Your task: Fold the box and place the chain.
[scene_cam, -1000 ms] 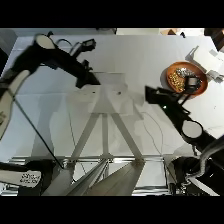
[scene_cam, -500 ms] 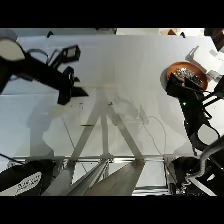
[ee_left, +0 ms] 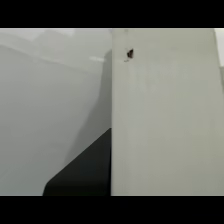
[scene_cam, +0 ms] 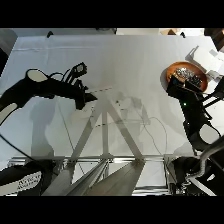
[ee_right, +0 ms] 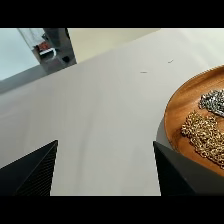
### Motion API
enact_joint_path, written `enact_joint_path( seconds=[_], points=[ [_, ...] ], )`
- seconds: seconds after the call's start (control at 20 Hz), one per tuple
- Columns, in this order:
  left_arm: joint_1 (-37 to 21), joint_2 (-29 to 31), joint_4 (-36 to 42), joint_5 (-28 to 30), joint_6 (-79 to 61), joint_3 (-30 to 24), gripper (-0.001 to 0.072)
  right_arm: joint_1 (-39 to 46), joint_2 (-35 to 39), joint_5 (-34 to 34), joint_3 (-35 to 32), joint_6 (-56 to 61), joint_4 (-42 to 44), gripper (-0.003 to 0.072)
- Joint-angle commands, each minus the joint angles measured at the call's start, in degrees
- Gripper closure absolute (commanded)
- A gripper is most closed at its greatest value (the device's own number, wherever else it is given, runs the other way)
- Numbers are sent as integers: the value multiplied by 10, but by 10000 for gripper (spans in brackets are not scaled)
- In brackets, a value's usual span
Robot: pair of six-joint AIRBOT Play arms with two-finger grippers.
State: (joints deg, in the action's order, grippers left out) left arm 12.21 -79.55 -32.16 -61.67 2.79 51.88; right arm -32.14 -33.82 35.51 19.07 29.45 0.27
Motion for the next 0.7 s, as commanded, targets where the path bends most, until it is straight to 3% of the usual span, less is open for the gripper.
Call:
enact_joint_path(
  seconds=[0.0, 0.3, 0.55, 0.65],
  points=[
    [0, -43, 17, 36, -102, -5, 705, 0, 1, 0, 0, -2, 4, 17],
    [0, -46, 25, 35, -141, -5, 706, 0, 1, -2, 0, -2, 4, 17],
    [2, -47, 97, 5, -184, -5, 707, 0, 1, -2, 0, -2, 4, 17],
    [9, -47, 92, 0, -184, -5, 708, 0, 1, -2, 0, -2, 4, 17]
  ],
)
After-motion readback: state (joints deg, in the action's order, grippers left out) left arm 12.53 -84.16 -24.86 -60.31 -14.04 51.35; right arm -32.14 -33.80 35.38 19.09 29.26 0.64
